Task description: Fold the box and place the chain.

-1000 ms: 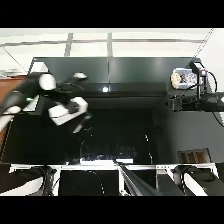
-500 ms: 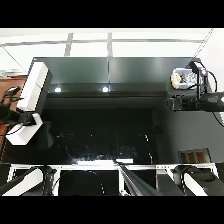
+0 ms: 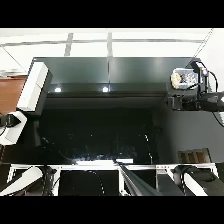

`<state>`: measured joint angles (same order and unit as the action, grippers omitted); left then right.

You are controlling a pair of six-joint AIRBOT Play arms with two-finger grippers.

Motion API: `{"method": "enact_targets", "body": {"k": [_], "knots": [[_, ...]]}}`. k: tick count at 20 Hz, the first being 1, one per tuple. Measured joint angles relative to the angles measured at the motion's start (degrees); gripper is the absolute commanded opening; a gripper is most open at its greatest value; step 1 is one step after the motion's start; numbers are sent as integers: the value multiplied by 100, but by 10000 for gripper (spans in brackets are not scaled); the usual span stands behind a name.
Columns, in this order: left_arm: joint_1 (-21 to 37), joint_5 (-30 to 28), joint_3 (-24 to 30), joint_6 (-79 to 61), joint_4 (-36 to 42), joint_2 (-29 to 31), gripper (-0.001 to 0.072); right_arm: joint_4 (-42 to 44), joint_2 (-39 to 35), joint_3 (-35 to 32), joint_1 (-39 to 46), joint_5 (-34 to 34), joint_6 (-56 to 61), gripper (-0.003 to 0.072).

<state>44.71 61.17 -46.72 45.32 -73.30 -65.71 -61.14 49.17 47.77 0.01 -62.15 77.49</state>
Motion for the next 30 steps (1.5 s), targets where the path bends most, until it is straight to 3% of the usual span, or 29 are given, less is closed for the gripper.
{"method": "enact_targets", "body": {"k": [10, 11, 12, 16, 20, 21, 22, 23, 27, 30], "knots": [[-238, -632, 0, -743, 520, -243, 299, -2, 0, 0, 0, 33, 205, 14], [-245, -638, 0, -750, 566, -258, 430, -2, 0, 0, 0, 35, 210, 15], [-254, -656, 0, -763, 612, -273, 712, 0, 0, 0, 0, 39, 221, 15], [-363, -787, -87, -776, 730, -302, 707, 2, 0, 0, 0, 44, 273, 15], [-649, -601, -697, -767, 802, -304, 698, 79, 0, 0, -173, 61, 238, 15], [-774, -470, -931, -761, 890, -304, 558, 83, 0, 0, -284, 68, 216, 15], [-911, -337, -1165, -695, 1023, -304, 215, 83, 0, 0, -404, 109, 203, 15], [-1045, -205, -1355, -564, 1180, -302, 26, 74, 0, 0, -538, 166, 192, 15], [-1722, 326, -1657, 17, 2006, -160, 22, -157, 0, -31, -905, 658, 157, 13], [-2459, 24, -1001, 170, 2247, 549, 25, -299, -81, -247, -1189, 1156, -50, 13]]}}
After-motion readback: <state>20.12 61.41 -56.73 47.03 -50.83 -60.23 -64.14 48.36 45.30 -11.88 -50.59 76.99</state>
